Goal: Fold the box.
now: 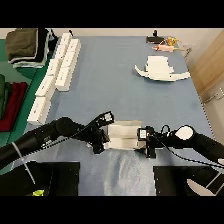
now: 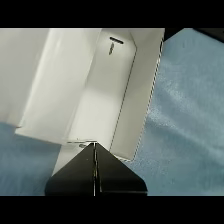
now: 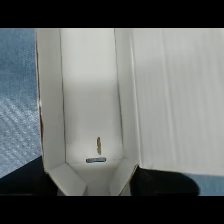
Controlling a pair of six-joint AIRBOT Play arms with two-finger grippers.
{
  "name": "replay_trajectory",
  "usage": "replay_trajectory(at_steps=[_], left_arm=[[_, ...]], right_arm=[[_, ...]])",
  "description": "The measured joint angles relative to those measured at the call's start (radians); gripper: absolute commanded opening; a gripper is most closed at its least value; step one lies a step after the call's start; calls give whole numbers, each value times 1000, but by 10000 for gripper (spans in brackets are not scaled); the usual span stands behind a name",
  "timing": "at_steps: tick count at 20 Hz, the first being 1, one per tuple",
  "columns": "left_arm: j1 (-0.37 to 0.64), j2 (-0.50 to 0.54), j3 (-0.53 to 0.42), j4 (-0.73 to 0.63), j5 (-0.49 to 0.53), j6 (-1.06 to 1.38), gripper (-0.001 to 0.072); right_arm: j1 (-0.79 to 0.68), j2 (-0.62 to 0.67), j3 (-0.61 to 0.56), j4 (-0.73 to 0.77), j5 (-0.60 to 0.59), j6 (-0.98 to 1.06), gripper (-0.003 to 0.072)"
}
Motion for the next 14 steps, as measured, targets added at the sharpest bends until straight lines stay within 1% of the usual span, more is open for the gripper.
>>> replay_trajectory(at_steps=[4, 6, 8, 10, 12, 14], left_arm=[[7, 162, 13, 179, -69, -312, 15], [41, 234, 15, 294, -113, -536, 16], [117, 283, 16, 426, -182, -787, 16], [223, 304, 14, 521, -254, -966, 16], [325, 303, 3, 551, -309, -1064, 15], [402, 280, -17, 525, -342, -1089, 15]], right_arm=[[0, 0, 0, 0, 0, 0, 522], [0, 0, 0, 0, 0, 0, 522], [0, 0, 0, 0, 0, 0, 523], [0, 0, 0, 0, 0, 0, 523], [0, 0, 0, 0, 0, 0, 522], [0, 0, 0, 0, 0, 0, 522]])
